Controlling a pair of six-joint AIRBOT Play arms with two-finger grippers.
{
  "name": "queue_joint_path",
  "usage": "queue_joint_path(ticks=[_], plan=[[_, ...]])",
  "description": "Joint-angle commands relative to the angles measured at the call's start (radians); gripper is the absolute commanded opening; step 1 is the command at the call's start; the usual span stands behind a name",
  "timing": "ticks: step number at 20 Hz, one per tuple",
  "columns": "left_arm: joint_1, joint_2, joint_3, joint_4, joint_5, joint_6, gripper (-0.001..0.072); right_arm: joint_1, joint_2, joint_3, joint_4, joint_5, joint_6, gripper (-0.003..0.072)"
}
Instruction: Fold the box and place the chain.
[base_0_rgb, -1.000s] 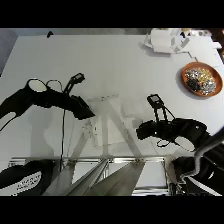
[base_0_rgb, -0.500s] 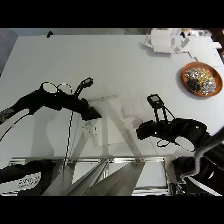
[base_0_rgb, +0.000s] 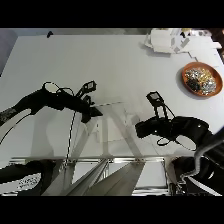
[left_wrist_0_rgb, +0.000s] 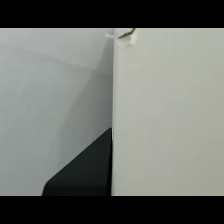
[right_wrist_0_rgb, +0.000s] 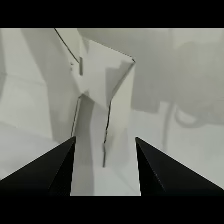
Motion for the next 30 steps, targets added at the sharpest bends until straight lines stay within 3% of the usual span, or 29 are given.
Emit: queue_joint_path(ticks=[1,4,8,15,30], plan=[[-0.082,0.002,0.028,0.042,0.075,0.100,0.0002,0.000,0.001,0.080,-0.072,0.099,-0.072,0.0422],[-0.168,0.002,0.029,0.068,0.198,0.171,0.0003,0.000,0.001,0.117,-0.169,0.201,-0.088,0.0421],[-0.202,0.002,0.029,0.060,0.311,0.172,0.0004,0.000,0.001,0.117,-0.216,0.297,-0.088,0.0420],[-0.202,-0.017,0.029,-0.011,0.306,0.173,0.0004,0.000,0.001,0.117,-0.216,0.274,-0.088,0.0420],[-0.202,-0.056,0.029,-0.011,0.302,0.172,0.0009,0.000,0.001,0.117,-0.209,0.272,-0.156,0.0418]])
